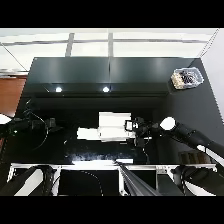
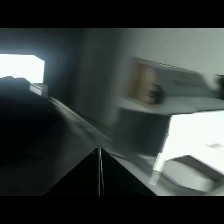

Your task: Fold the box and place the chain.

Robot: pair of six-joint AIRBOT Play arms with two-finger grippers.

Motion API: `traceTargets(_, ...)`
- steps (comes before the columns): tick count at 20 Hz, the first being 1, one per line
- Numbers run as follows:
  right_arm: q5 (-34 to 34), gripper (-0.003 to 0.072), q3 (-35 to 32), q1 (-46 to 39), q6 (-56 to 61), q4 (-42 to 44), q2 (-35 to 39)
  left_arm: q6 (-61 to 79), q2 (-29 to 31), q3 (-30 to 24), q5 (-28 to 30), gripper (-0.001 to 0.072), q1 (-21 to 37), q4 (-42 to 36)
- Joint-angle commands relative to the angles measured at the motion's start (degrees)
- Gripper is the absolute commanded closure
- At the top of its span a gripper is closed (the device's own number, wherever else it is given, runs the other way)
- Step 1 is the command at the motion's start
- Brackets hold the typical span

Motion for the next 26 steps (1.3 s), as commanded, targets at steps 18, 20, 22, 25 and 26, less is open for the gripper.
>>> traceTargets(18, 0.1, 0.021, 0.0, 0.1, 0.0, 0.0, 0.0, 1.6, -14.1, -0.8, 5.4, 0.0687, -22.8, -13.3)
traceTargets(20, 0.0, 0.021, 0.0, 0.1, 0.0, 0.0, 0.0, 2.7, -14.1, -0.8, 6.2, 0.0687, -22.8, -14.0)
traceTargets(22, 0.1, 0.021, 0.0, 0.1, 0.0, 0.0, 0.0, 7.6, -14.1, -0.8, 5.1, 0.0687, -23.0, -17.5)
traceTargets(25, 0.4, 0.021, 0.0, 0.1, 0.0, 0.0, 0.0, 9.3, -14.1, -0.8, 5.5, 0.0688, -23.5, -22.2)
traceTargets(26, 0.4, 0.021, 0.0, 0.1, 0.0, 0.0, 0.0, 9.6, -14.1, -0.8, 5.4, 0.0688, -24.0, -22.6)
